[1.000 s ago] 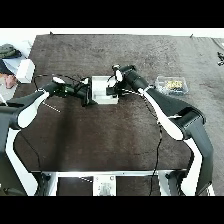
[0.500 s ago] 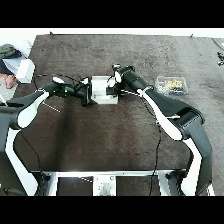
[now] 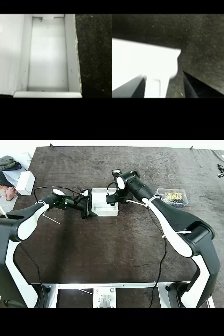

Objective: Fold the box and place the chain.

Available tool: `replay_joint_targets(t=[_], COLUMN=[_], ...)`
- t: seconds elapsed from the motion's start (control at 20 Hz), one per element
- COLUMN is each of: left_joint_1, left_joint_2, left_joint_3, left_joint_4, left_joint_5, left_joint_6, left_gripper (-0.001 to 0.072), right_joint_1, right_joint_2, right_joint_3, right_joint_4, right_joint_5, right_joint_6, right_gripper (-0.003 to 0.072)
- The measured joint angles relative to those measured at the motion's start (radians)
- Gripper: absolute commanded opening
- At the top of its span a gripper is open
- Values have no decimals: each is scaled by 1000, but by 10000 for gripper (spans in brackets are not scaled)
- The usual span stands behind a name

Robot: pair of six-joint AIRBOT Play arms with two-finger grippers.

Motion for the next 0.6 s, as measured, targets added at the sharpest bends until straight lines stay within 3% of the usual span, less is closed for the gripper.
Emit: replay_joint_targets(t=[0.25,0.6], left_joint_1=[0,0], left_joint_2=[0,0], left_joint_3=[0,0], left_joint_4=[0,0], left_joint_5=[0,0], left_joint_6=[0,-1], left_gripper=[236,236], right_joint_1=[-16,-186], right_joint_2=[152,455], right_joint_3=[-40,-430], right_joint_4=[-23,-43], right_joint_5=[-46,-455], right_joint_6=[-124,-198], right_gripper=[492,491])
